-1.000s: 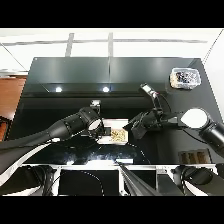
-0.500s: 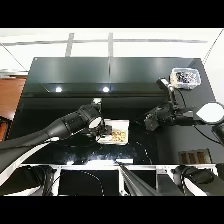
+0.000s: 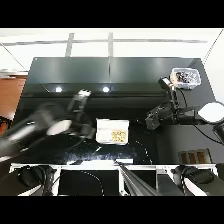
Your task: Fold the box and place the chain.
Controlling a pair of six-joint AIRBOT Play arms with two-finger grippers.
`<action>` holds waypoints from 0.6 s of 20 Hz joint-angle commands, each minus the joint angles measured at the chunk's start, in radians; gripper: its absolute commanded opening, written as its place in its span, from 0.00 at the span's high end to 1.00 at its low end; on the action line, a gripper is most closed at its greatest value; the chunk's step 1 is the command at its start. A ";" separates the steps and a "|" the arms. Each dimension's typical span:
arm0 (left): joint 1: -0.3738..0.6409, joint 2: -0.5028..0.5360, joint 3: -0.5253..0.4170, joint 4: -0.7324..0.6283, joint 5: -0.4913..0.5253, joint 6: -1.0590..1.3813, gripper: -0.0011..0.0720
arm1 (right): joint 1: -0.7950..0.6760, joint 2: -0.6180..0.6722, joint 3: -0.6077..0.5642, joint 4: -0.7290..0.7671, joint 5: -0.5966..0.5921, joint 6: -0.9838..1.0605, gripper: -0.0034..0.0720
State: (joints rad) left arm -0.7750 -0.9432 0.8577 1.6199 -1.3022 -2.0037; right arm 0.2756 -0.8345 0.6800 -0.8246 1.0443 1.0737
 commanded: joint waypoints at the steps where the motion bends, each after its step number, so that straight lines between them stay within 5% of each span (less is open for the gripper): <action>1: 0.246 0.280 -0.213 -0.245 0.130 0.404 0.52 | 0.000 0.001 -0.001 0.000 -0.064 0.000 0.37; 5: 0.669 0.353 -0.488 -1.018 0.156 1.319 0.50 | 0.000 0.001 -0.001 0.000 -0.087 0.000 0.37; 7: 0.764 0.317 -0.575 -1.138 0.238 1.670 0.03 | 0.000 0.001 -0.001 0.000 -0.085 0.000 0.37; 12: 0.690 0.163 -0.599 -1.162 0.416 2.273 0.02 | 0.000 0.001 -0.001 0.000 -0.079 -0.001 0.37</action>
State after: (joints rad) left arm -0.0711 -0.7097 0.2928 0.5564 -0.9825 -0.1738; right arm 0.2756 -0.8345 0.6796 -0.8246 0.9665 1.0733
